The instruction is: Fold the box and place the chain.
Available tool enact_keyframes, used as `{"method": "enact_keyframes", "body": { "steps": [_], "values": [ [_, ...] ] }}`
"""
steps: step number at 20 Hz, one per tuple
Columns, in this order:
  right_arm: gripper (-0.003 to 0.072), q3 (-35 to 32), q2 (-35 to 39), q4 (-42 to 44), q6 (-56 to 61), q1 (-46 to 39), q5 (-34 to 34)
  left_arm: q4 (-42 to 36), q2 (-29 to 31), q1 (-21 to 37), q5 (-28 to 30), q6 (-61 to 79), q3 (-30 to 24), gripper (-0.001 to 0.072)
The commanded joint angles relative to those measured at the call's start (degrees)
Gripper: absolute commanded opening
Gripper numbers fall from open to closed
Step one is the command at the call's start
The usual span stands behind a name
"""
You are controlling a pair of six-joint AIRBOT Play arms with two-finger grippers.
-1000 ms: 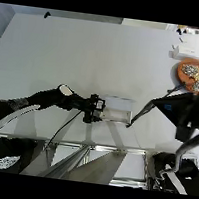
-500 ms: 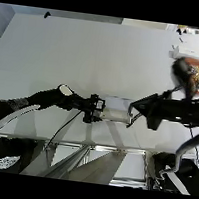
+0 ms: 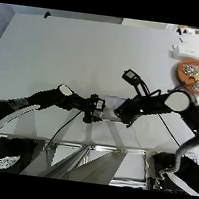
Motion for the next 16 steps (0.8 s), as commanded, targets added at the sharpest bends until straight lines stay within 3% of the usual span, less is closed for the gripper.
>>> {"method": "enact_keyframes", "body": {
  "steps": [1,3,4,5,10,13,16],
  "values": [
    [0.0020,-0.04,-4.28,-0.94,1.46,0.83,0.24,0.00,-0.02,0.02,0.00,0.02,-0.02,0.0011],
    [0.0036,-0.04,-4.76,-1.18,1.86,0.83,1.62,0.02,-0.02,0.02,0.00,0.02,-0.02,0.0011],
    [0.0117,-0.04,-4.74,-1.90,3.65,0.83,1.57,0.00,-0.02,0.02,0.00,0.02,-0.02,0.0011],
    [0.0139,-0.02,-4.74,-2.71,5.09,0.76,1.62,0.00,-0.02,0.02,0.02,0.02,-0.02,0.0011],
    [0.0139,4.44,-3.54,-9.09,9.84,0.59,8.79,0.02,-0.02,0.02,0.00,0.02,-0.02,0.0011],
    [0.0130,10.75,-0.70,-17.66,12.92,-2.67,14.23,0.00,-0.02,0.02,0.02,0.02,-0.02,0.0011],
    [0.0102,12.37,3.15,-29.27,15.41,-7.80,15.34,0.00,-0.02,0.02,0.02,0.02,-0.02,0.0011]
  ]
}}
